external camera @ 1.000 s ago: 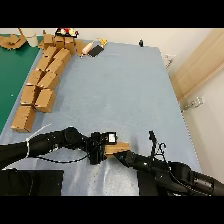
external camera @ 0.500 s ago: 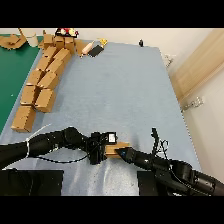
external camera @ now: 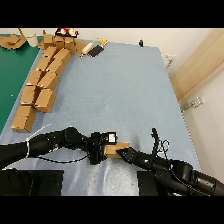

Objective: Fold the box.

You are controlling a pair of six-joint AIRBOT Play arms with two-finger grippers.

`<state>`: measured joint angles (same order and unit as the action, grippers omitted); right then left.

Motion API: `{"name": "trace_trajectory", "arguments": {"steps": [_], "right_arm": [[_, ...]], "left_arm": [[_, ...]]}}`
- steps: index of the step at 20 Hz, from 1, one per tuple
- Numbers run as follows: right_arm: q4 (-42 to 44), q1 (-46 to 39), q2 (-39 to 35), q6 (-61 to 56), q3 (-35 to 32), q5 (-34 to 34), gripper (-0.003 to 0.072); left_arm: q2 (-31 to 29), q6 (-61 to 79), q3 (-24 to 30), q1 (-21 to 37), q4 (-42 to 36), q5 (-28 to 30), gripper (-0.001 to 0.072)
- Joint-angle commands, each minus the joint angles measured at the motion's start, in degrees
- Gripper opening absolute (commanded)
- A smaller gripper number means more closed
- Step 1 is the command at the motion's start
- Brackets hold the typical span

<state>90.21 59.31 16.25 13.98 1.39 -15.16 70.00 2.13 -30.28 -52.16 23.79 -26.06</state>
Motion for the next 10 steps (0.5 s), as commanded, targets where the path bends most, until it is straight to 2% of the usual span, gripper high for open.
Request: {"name": "trace_trajectory", "arguments": {"steps": [1, 5, 10], "right_arm": [[-0.55, 0.00, 1.09, 0.00, 0.02, -2.05, 0.0003], [-0.96, 0.00, 4.59, 0.00, 0.02, -0.76, 0.0002], [-1.51, 0.00, 5.20, 0.00, 0.02, -0.35, 0.0002]], "left_arm": [[0.02, 0.00, -0.02, 0.00, 0.00, 0.00, 0.0384], [0.00, 0.00, -0.02, 0.00, 0.00, 0.00, 0.0384], [0.02, 0.00, -0.02, 0.00, 0.00, 0.00, 0.0384]]}}
